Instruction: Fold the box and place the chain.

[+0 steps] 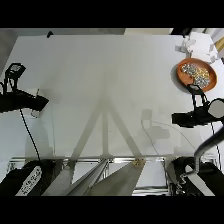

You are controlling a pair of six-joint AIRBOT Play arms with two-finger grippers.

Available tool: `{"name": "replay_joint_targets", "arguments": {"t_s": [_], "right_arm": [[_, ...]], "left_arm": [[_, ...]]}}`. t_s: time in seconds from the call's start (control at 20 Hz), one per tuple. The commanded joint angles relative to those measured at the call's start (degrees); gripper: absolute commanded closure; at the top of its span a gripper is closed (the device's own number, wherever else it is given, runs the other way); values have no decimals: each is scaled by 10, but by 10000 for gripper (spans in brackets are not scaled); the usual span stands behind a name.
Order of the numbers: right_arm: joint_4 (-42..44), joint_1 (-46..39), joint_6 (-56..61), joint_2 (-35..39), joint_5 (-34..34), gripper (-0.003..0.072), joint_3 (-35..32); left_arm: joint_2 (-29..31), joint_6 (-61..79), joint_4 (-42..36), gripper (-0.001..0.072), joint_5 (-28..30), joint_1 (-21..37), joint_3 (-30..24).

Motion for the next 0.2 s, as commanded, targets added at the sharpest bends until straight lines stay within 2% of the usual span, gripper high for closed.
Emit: {"name": "replay_joint_targets", "arguments": {"t_s": [0.0, 0.15], "right_arm": [[0, 0, 0, 0, 0, 672, 0], [0, 0, 0, 0, 0, 672, 0]], "left_arm": [[0, 0, 0, 19, 0, 0, 0], [0, 0, 0, 19, 2, 0, 0]]}}
